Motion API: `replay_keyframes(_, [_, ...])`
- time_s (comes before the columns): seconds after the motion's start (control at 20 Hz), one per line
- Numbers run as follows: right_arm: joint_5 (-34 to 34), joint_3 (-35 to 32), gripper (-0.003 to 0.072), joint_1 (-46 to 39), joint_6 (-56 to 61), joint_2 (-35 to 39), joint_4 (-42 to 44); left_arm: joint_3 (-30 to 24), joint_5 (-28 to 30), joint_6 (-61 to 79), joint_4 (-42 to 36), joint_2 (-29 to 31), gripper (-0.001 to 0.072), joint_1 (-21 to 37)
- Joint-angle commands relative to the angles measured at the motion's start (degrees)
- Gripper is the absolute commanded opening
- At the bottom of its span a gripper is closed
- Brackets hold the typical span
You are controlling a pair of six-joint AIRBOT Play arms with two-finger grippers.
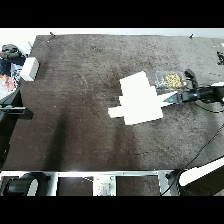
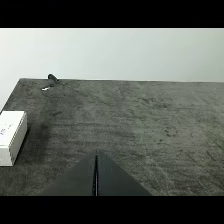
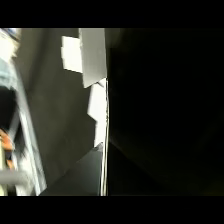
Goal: Fold the box and place the chain.
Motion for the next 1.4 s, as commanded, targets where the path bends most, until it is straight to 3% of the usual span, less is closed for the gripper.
replay_keyframes(0.0, [-13.1, -6.4, 0.0011, 9.5, 3.5, 2.5, 8.1, 0.0, 0.0, 0.0, 0.0, 0.0, 0.0012, 0.0])
replay_keyframes(0.1, [-23.3, -8.0, 0.0011, 15.3, 5.2, 3.0, 10.1, 0.0, 0.0, 0.0, 0.0, 0.0, 0.0012, 0.0])
replay_keyframes(0.25, [-31.8, -8.2, 0.0010, 22.2, 6.5, 3.7, 15.0, 0.0, 0.0, 0.0, 0.0, 0.0, 0.0012, 0.0])
replay_keyframes(0.4, [-45.8, -10.8, 0.0009, 27.6, 12.6, 8.5, 13.0, 0.0, 0.0, 0.0, 0.0, 0.0, 0.0012, 0.0])
replay_keyframes(0.5, [-51.0, -13.1, 0.0009, 29.5, 15.2, 11.3, 9.7, 0.0, 0.0, 0.0, 0.0, 0.0, 0.0012, 0.0])
replay_keyframes(0.7, [-55.0, -15.2, 0.0010, 31.4, 17.5, 11.9, 6.0, 0.0, 0.3, 0.1, 0.0, 0.0, 0.0013, 0.0])
replay_keyframes(0.85, [-55.7, -15.2, 0.0010, 32.5, 14.3, 11.9, 5.3, 0.0, 3.7, 0.0, 0.0, 0.0, 0.0012, 0.0])
replay_keyframes(1.25, [-56.5, -15.1, 0.0011, 33.1, 9.8, 11.9, 5.2, 0.0, 1.9, -1.5, -0.2, 0.0, 0.0014, 0.0])
replay_keyframes(1.3, [-56.5, -15.1, 0.0011, 33.1, 9.9, 11.9, 5.2, 0.0, 0.7, -1.5, -0.2, 0.0, 0.0047, 0.0])
replay_keyframes(1.35, [-56.4, -15.1, 0.0011, 33.1, 9.9, 11.9, 5.2, 0.0, -1.0, -1.2, -0.2, 0.0, 0.0421, 0.0])
